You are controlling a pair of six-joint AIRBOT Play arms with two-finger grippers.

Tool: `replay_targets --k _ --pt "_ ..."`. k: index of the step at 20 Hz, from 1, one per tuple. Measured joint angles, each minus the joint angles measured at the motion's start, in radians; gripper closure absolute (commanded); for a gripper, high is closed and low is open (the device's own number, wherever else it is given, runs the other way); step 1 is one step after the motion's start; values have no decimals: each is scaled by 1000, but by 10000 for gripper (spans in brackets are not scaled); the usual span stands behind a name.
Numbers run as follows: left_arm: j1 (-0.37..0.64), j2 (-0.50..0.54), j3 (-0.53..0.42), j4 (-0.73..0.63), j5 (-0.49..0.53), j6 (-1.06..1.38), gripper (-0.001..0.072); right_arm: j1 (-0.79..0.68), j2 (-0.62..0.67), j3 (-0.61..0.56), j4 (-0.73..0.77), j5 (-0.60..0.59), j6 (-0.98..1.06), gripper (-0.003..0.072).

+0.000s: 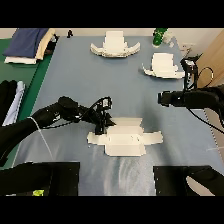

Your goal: Fold the box.

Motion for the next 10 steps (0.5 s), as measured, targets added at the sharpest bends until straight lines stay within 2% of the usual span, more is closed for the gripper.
replay_targets --k 6,10 --pt "-14 -13 -11 -2 15 -41 697 0 0 0 3 3 0 405" --pt "-19 71 -13 -53 108 19 699 0 0 0 6 0 0 405"
